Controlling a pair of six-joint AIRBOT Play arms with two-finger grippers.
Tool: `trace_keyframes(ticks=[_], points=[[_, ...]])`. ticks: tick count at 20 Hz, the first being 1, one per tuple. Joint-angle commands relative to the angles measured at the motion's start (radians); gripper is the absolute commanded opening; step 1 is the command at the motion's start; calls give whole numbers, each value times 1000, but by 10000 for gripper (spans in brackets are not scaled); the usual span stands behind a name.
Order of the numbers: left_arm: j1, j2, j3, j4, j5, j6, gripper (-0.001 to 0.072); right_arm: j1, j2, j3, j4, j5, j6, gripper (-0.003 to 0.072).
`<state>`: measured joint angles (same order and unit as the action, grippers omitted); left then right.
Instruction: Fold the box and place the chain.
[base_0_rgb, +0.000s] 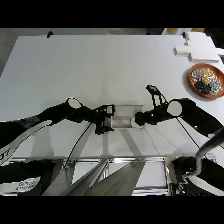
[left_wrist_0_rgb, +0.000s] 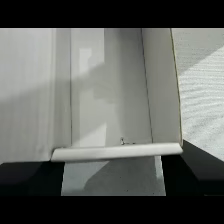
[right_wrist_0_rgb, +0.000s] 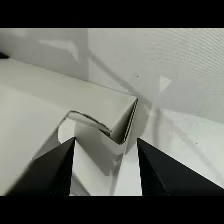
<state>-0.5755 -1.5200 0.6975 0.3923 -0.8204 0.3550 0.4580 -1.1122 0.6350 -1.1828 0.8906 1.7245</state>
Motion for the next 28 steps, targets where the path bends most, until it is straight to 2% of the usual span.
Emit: trace_keyframes(ticks=[1,4,6,10,11,15,16,17,19,20,22,23,24,28], points=[[0,1,0,0,0,0,35,52,-53,55,-132,44,163,398],[0,1,0,0,0,0,35,102,-86,69,-160,49,228,397],[0,1,0,0,0,0,35,142,-96,70,-235,40,293,328],[0,1,0,0,0,0,35,190,-116,90,-262,34,370,315],[0,1,0,0,1,0,35,198,-126,102,-262,33,373,272],[0,1,0,0,0,0,35,224,-170,127,-261,36,402,216],[0,1,0,0,0,0,35,229,-174,127,-262,39,406,166],[0,1,0,1,0,0,35,229,-175,127,-262,42,423,153],[0,1,0,0,0,0,35,229,-175,127,-264,44,427,35],[0,1,0,1,0,0,35,229,-175,127,-267,45,428,23],[0,1,0,0,0,0,35,229,-175,127,-283,51,438,24],[0,1,0,0,0,0,35,229,-175,127,-285,51,438,51],[0,1,0,0,0,0,35,229,-175,127,-286,49,443,144],[0,1,0,0,0,0,35,229,-175,127,-320,53,489,150]])
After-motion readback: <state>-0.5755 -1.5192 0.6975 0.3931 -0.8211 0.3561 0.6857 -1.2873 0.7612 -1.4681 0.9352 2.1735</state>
